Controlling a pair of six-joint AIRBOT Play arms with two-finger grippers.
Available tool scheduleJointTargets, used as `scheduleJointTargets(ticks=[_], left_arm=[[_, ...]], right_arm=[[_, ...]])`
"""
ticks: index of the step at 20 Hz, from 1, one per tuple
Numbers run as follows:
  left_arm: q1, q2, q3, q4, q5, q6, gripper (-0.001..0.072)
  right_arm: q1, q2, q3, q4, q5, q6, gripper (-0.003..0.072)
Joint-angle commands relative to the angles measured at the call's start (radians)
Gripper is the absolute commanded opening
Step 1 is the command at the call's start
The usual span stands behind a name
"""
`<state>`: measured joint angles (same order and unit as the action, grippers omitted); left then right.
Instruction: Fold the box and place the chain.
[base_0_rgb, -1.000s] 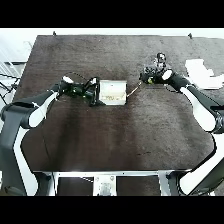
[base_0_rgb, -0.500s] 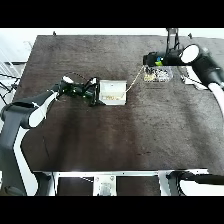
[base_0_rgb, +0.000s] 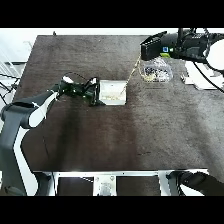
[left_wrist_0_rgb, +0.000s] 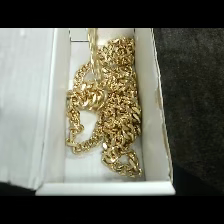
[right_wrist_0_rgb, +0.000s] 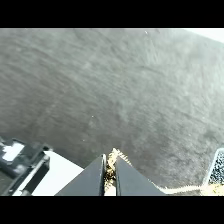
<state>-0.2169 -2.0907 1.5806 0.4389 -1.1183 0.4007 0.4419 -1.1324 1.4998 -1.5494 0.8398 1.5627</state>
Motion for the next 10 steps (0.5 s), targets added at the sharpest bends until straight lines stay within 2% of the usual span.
scheduleJointTargets(ticks=[1, 6, 10], left_arm=[[0.0, -0.001, 0.0, 0.0, 0.0, 0.0, 0.0503], [0.0, -0.001, 0.0, 0.0, 0.0, 0.0, 0.0503], [0.0, -0.001, 0.0, 0.0, 0.0, 0.0, 0.0502]], right_arm=[[0.086, 0.027, 0.003, -0.068, 0.013, 0.07, 0.0007], [0.155, 0.014, -0.001, -0.072, 0.014, 0.137, 0.0008], [0.166, -0.06, -0.034, -0.067, 0.014, 0.18, 0.0008]])
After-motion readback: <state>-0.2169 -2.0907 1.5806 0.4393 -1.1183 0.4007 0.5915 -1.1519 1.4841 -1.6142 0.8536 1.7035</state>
